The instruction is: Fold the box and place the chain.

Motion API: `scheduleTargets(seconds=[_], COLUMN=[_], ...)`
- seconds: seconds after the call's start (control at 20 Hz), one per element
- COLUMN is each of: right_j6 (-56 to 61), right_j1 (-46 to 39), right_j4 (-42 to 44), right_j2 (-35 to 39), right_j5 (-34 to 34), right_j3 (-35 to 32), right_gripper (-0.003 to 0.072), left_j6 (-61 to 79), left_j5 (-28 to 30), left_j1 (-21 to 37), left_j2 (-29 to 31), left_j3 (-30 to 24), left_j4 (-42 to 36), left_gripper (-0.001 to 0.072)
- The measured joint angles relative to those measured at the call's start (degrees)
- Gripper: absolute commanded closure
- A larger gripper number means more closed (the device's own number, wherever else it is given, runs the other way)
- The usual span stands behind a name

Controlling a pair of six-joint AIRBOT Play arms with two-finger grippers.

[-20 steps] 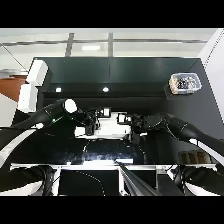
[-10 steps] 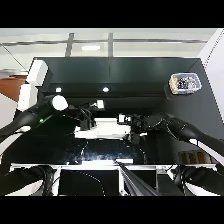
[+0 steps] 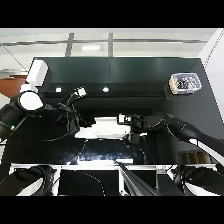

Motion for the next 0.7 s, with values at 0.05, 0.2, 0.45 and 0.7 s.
scheduleTargets(seconds=[0.05,0.2,0.45,0.7], right_j6=[0.00,0.00,0.02,0.09], right_j1=[0.00,0.00,0.00,0.00], right_j4=[0.00,0.00,0.02,0.04], right_j2=[0.00,0.00,0.00,0.00], right_j5=[0.00,0.00,0.00,-0.02], right_j3=[0.00,0.00,0.00,0.00], right_gripper=[0.0216,0.0216,0.0216,0.0216], left_j6=[-0.90,-0.46,2.58,3.54], left_j5=[-0.31,5.70,19.28,28.83], left_j1=[0.04,-0.02,-2.62,-5.99], left_j2=[0.31,0.68,-3.15,-9.29], left_j3=[-0.81,-4.26,-7.85,-8.59], left_j4=[-3.21,-13.55,-23.78,-26.08], left_gripper=[0.0686,0.0684,0.0685,0.0686])
